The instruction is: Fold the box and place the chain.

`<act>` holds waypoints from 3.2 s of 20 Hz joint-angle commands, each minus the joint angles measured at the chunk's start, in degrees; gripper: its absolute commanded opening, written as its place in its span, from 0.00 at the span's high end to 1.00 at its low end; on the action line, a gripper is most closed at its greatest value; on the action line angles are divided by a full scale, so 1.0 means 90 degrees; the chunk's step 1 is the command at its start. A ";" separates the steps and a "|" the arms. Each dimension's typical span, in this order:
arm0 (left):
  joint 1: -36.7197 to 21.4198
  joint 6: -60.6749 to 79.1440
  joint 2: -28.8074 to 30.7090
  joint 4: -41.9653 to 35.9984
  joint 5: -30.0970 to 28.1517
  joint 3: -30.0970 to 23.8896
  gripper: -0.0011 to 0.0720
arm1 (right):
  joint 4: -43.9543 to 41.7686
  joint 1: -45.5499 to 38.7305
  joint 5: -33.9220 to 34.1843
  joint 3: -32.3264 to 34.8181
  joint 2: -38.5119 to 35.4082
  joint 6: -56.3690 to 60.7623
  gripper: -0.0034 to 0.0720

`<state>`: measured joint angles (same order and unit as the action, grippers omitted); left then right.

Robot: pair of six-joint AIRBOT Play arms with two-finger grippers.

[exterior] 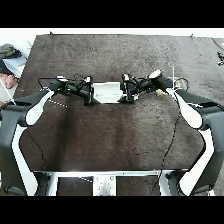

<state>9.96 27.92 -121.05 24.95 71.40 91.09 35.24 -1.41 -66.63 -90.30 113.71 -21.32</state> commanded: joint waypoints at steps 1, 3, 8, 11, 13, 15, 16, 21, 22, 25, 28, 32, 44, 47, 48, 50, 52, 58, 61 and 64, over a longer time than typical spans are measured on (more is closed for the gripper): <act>-0.0002 0.0002 0.0000 0.0039 -0.0032 -0.0002 0.60 | 0.0510 -0.0146 -0.0321 -0.0005 -0.0316 0.0015 0.16; 0.0000 0.0002 0.0000 0.0039 -0.0032 -0.0002 0.60 | 0.0699 -0.0250 -0.0413 -0.0005 -0.0542 0.0029 0.16; 0.0000 0.0002 0.0000 0.0039 -0.0044 -0.0002 0.60 | 0.0755 -0.0367 -0.0488 -0.0005 -0.1001 0.0692 0.36; 0.0000 0.0002 0.0000 0.0039 -0.0056 -0.0002 0.60 | 0.0068 -0.0359 -0.0967 0.0002 -0.1061 0.0797 0.92; -0.0002 0.0002 0.0000 0.0039 -0.0056 -0.0002 0.60 | -0.0464 -0.0294 -0.1124 0.0002 -0.1044 0.1035 0.95; 0.0000 0.0002 0.0000 0.0039 -0.0058 -0.0002 0.60 | -0.0542 -0.0104 -0.0954 0.0005 -0.1039 0.1073 0.95; 0.0000 0.0002 0.0000 0.0039 -0.0058 -0.0002 0.60 | -0.0542 0.0012 -0.0814 0.0012 -0.1039 0.1071 0.95; 0.0000 0.0002 0.0000 0.0039 -0.0058 -0.0002 0.60 | -0.0534 0.0260 0.0529 0.0061 -0.1039 0.1734 0.96; 0.0000 0.0000 0.0000 0.0039 -0.0056 -0.0002 0.60 | -0.0537 0.0245 0.0758 0.0131 -0.1039 0.1734 0.96; 0.0000 0.0000 0.0000 0.0036 -0.0056 -0.0002 0.60 | -0.0534 0.0219 0.1350 0.0381 -0.1039 0.1729 0.96; 0.0000 0.0000 0.0000 0.0036 -0.0056 -0.0002 0.60 | -0.0537 0.0202 0.2098 0.0636 -0.1039 0.1724 0.96; 0.0000 -0.0010 -0.0002 0.0036 -0.0051 -0.0002 0.60 | -0.0539 0.0199 0.2404 0.0896 -0.1039 0.1654 0.97; 0.0000 -0.0078 0.0000 0.0036 -0.0051 -0.0002 0.60 | -0.0923 0.0202 0.2166 0.0925 -0.0656 0.1171 0.97; 0.0000 -0.0078 0.0000 0.0036 -0.0051 -0.0002 0.60 | -0.0928 0.0199 0.2164 0.0916 -0.0665 0.1154 0.97; 0.0000 -0.0078 0.0000 0.0036 -0.0051 -0.0002 0.61 | -0.0925 0.0199 0.2159 0.0889 -0.0697 0.1156 0.97; 0.0000 -0.0078 -0.0002 0.0036 -0.0051 -0.0002 0.60 | -0.0925 0.0189 0.2108 0.0775 -0.0801 0.1161 0.96; 0.0000 -0.0078 0.0000 0.0036 -0.0053 -0.0002 0.60 | -0.0896 0.0172 0.2115 0.0738 -0.1069 0.1158 0.96; 0.0000 -0.0075 0.0000 0.0036 -0.0053 -0.0002 0.60 | 0.1163 0.0148 0.1841 0.0738 -0.1868 0.1729 0.80; 0.0000 -0.0075 0.0000 0.0036 -0.0053 -0.0002 0.61 | 0.2045 0.0143 0.1086 0.0760 -0.1916 0.2188 0.17; -0.0002 -0.0075 -0.0002 0.0036 -0.0053 -0.0002 0.60 | 0.2159 0.0146 0.0826 0.0937 -0.1894 0.2028 0.17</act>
<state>10.00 27.16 -121.03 25.30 70.96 91.09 50.13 -0.12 -55.64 -82.81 96.97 -3.60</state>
